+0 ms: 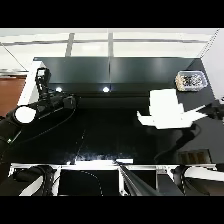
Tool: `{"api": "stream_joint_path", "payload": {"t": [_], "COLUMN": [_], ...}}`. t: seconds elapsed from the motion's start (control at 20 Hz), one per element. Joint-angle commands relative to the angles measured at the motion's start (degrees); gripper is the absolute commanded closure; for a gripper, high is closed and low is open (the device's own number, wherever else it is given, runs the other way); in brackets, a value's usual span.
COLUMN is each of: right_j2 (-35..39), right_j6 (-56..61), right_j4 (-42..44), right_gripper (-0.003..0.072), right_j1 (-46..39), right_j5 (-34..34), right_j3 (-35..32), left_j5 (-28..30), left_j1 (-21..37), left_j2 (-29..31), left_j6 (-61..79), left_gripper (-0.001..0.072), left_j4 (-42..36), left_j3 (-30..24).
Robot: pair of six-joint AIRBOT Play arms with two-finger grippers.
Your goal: Fold the box and place the chain.
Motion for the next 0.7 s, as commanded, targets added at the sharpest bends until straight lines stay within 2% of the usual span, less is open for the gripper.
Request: {"api": "stream_joint_path", "payload": {"t": [0.0,0.2,0.4,0.45,0.55,0.65], "right_j2": [10.82,25.27,33.11,33.38,33.35,33.35], "right_j6": [-6.51,-12.24,-13.07,-13.66,-16.26,-16.28], "right_j4": [15.43,29.92,30.99,30.97,29.44,28.68], "right_gripper": [0.0676,0.0676,0.0676,0.0676,0.0676,0.0676], "right_j1": [8.57,21.68,36.98,40.00,45.35,48.83], "right_j5": [-11.89,-23.80,-34.27,-36.26,-37.73,-39.12], "right_j3": [-13.44,-28.09,-37.16,-38.10,-38.56,-38.56], "left_j5": [-0.57,-0.55,-0.55,-0.83,-3.72,-11.15], "left_j1": [0.00,-1.92,-6.58,-7.43,-7.58,-6.01], "left_j2": [-0.02,-0.02,-0.39,-0.90,-3.41,-8.39], "left_j6": [0.00,0.00,-0.17,-0.26,0.15,7.04], "left_gripper": [0.0001,0.0001,0.0001,0.0001,0.0009,0.0009], "left_j4": [-0.02,-0.11,-0.44,-2.10,-12.31,-20.35], "left_j3": [-0.02,-0.02,0.00,0.00,0.17,1.75]}}
